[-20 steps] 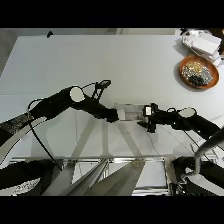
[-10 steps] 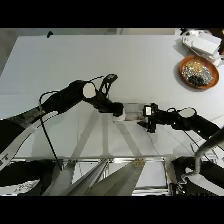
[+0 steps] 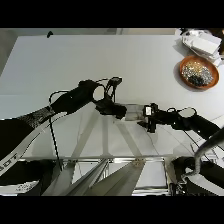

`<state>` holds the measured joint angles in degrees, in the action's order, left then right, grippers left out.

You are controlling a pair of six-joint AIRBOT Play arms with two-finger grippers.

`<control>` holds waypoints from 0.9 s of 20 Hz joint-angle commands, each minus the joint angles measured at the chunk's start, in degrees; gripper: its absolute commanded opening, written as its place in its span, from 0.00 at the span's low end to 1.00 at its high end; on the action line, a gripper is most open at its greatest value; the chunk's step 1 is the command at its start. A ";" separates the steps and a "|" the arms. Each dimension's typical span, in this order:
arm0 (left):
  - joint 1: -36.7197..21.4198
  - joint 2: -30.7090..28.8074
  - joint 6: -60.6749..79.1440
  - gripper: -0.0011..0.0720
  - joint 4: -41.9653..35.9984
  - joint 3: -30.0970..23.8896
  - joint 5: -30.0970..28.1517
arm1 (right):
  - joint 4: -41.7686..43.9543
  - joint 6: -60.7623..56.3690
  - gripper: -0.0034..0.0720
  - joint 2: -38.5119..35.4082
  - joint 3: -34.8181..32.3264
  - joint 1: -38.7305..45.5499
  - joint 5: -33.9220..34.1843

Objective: Fold the box and place the chain.

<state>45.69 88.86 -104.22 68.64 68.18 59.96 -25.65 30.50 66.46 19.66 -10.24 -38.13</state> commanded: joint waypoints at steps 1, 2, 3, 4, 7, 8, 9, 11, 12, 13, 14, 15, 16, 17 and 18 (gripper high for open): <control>1.11 0.48 -2.99 0.79 1.97 0.17 0.90 | 0.00 0.00 0.57 -0.02 -0.02 0.00 -0.02; 1.11 0.61 -3.82 0.79 1.95 0.24 0.90 | -0.02 0.00 0.57 -0.02 -0.02 0.00 -0.02; 1.09 0.85 -4.90 0.79 1.92 0.55 0.90 | 0.00 0.00 0.57 -0.02 -0.02 0.00 0.00; 1.07 1.20 -5.57 0.79 1.90 1.36 1.03 | -0.02 0.00 0.57 -0.02 -0.02 0.00 0.00; 1.05 2.99 -6.82 0.79 1.88 5.18 1.60 | 0.00 0.00 0.57 -0.02 -0.02 0.00 0.00; 1.11 3.69 -6.86 0.79 1.53 5.88 1.55 | 0.00 0.00 0.57 -0.02 -0.02 0.00 0.00; 1.11 4.20 -6.86 0.79 1.27 5.97 1.55 | -0.02 0.00 0.57 -0.02 -0.02 0.00 0.00; 0.98 4.55 -6.88 0.79 1.66 5.97 2.23 | -0.02 0.00 0.57 -0.02 -0.02 0.00 0.00; 0.70 4.50 -7.45 0.79 1.75 5.97 2.51 | 0.00 0.00 0.57 -0.02 -0.02 0.00 -0.02; 0.28 4.46 -8.59 0.78 1.75 5.97 2.80 | -0.02 -0.02 0.57 -0.02 -0.02 0.00 0.00; -0.09 4.46 -9.35 0.78 1.81 5.97 3.06 | 0.00 0.00 0.57 -0.02 -0.02 0.00 0.00; -0.48 4.46 -9.94 0.78 2.03 5.97 3.15 | 0.00 0.00 0.57 -0.02 -0.02 0.00 0.00; -0.74 4.46 -10.38 0.78 2.40 5.99 3.19 | 0.00 0.00 0.57 -0.02 -0.02 0.00 -0.02; -0.85 4.48 -10.75 0.78 3.08 5.97 3.21 | -0.02 0.00 0.57 -0.02 -0.02 0.00 0.00; -0.92 4.48 -11.56 0.78 3.80 5.97 3.19 | 0.00 0.00 0.57 -0.02 -0.02 0.00 -0.02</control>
<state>45.32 93.27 -113.84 70.54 74.04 62.65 -25.61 30.44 66.46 19.66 -10.24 -38.11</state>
